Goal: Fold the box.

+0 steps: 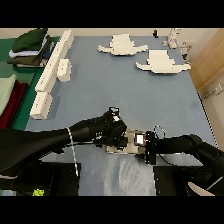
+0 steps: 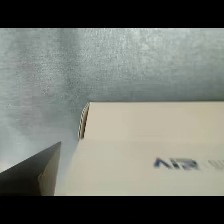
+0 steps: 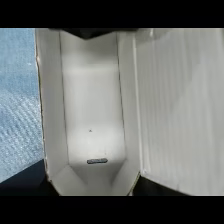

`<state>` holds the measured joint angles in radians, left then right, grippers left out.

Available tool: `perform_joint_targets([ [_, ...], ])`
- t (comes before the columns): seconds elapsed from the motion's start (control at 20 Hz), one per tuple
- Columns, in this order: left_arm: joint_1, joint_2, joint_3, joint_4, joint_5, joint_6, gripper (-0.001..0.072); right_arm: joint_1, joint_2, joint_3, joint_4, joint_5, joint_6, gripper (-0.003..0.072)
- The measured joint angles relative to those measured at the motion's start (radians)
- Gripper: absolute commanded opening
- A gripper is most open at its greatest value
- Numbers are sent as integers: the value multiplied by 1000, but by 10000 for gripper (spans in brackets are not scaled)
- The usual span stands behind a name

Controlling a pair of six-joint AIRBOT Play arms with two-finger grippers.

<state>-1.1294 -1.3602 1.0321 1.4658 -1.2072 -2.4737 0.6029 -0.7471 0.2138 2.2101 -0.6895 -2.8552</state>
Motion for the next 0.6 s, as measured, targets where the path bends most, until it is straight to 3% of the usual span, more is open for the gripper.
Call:
perform_joint_targets([
  [0.15,0,32,77,15,-131,55,618,0,0,0,0,0,0,520],
  [0.2,0,45,98,20,-171,72,579,0,0,0,0,0,0,520],
  [0.3,0,72,127,28,-240,97,112,0,0,0,0,0,0,520],
  [0.35,0,85,137,31,-270,116,16,0,0,0,0,0,0,521],
  [0.6,1,118,155,37,-369,243,15,0,0,0,0,0,0,521],
])
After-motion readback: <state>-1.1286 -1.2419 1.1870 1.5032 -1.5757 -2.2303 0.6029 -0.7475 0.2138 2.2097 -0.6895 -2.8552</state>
